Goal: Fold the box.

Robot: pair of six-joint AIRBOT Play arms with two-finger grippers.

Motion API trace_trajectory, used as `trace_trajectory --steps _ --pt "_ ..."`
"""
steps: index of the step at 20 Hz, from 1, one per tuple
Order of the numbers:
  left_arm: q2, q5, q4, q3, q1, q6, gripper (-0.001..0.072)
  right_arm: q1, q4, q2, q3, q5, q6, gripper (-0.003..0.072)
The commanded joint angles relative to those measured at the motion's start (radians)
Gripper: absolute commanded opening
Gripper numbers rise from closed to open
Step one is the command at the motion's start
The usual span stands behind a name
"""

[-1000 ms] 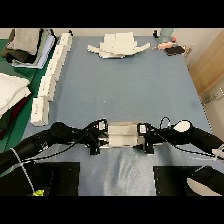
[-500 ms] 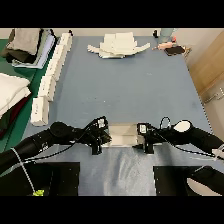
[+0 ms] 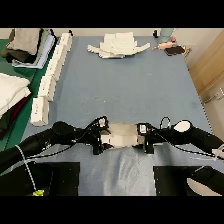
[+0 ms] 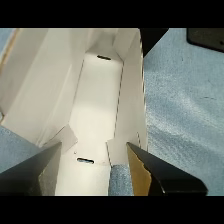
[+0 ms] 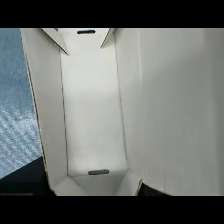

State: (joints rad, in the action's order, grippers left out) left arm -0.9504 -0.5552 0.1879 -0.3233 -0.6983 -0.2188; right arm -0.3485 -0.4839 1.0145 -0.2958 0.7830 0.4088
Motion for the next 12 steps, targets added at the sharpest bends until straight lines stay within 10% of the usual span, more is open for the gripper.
trace_trajectory --steps 1,3,5,12 --pt "-0.003 -0.005 -0.014 0.0 0.0 -0.013 0.0696 0.0 0.002 0.0 0.0 0.002 -0.001 0.0514" --pt "-0.003 0.001 -0.004 0.0 0.0 0.008 0.0647 0.0 0.002 0.0 0.0 0.002 -0.001 0.0514" --pt "0.019 0.003 0.063 0.0 0.005 0.156 0.0046 0.0 0.002 0.0 0.0 0.002 -0.001 0.0515" --pt "0.383 -0.217 0.783 -0.025 0.113 1.335 0.0017 0.0 0.002 0.0 0.0 0.002 -0.001 0.0514"
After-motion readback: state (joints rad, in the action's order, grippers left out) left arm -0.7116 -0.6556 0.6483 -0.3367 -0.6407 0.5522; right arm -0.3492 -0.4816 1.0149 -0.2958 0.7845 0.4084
